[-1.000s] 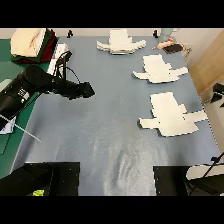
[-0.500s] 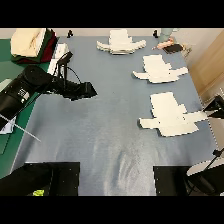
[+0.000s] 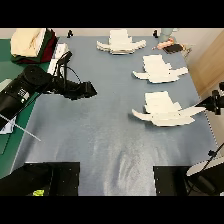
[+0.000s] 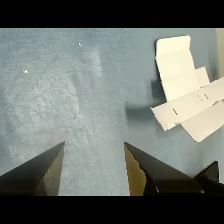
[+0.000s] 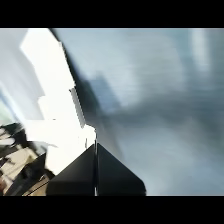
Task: Fold the box.
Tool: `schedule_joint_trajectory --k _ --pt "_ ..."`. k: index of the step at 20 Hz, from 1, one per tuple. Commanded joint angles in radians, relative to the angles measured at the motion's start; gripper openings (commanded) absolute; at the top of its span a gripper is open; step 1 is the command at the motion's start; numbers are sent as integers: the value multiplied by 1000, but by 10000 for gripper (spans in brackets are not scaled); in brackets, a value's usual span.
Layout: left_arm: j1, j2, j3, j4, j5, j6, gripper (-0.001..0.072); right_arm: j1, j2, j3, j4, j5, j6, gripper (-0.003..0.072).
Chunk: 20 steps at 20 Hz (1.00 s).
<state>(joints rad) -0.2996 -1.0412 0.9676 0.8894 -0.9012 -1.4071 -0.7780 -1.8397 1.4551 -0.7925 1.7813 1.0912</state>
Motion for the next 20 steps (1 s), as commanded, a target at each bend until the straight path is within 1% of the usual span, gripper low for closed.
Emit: schedule_joint_trajectory --k 1,3,5,8,10,11,13,15,16,18,20 --pt "1 0 0 0 0 1 589 79 43 -85 127 29 -20 2" --pt "4 0 0 1 -2 2 588 154 116 -194 134 -58 -18 3" --pt "14 0 0 2 -23 2 589 242 233 -335 147 -195 -2 2" --pt "46 0 0 6 -88 5 589 393 474 -579 139 -434 35 2" --pt "71 0 0 8 -137 28 589 485 633 -735 113 -559 108 1" --pt "81 0 0 9 -162 38 589 527 709 -807 91 -610 164 1" --pt "97 0 0 9 -202 62 589 592 826 -914 48 -685 250 1" --pt "102 0 0 10 -219 80 589 628 898 -978 40 -725 296 3" --pt "102 0 0 10 -225 87 589 634 915 -991 40 -723 301 31" --pt "102 0 0 10 -243 88 589 636 917 -991 38 -702 301 338" --pt "102 0 0 10 -260 88 590 636 909 -991 33 -679 306 346"
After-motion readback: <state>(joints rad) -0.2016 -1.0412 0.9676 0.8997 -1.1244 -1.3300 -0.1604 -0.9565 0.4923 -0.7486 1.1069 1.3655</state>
